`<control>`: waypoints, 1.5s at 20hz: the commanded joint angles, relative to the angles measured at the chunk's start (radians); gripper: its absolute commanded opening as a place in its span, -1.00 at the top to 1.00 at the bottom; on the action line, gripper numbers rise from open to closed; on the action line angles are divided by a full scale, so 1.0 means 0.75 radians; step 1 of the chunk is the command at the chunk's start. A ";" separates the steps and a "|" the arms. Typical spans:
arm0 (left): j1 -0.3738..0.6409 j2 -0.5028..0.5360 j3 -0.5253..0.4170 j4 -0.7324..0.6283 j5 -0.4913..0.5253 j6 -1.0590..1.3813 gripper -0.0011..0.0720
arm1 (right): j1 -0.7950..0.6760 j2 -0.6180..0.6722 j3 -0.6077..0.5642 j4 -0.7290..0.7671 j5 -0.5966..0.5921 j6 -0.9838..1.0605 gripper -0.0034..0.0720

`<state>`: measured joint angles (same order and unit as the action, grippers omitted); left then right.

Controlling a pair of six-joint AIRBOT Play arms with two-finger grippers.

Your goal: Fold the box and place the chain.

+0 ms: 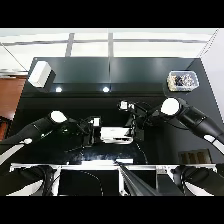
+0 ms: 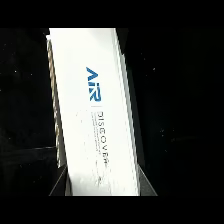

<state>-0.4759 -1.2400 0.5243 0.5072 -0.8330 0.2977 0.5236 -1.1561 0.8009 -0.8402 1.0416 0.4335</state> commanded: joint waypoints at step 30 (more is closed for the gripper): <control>-0.001 -0.001 0.001 0.001 -0.001 0.002 -0.34 | 0.003 -0.001 -0.005 -0.013 0.077 0.035 0.11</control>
<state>-0.4759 -1.2400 0.5243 0.5076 -0.8333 0.2989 0.5247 -1.1561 0.7975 -0.8494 1.0935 0.4553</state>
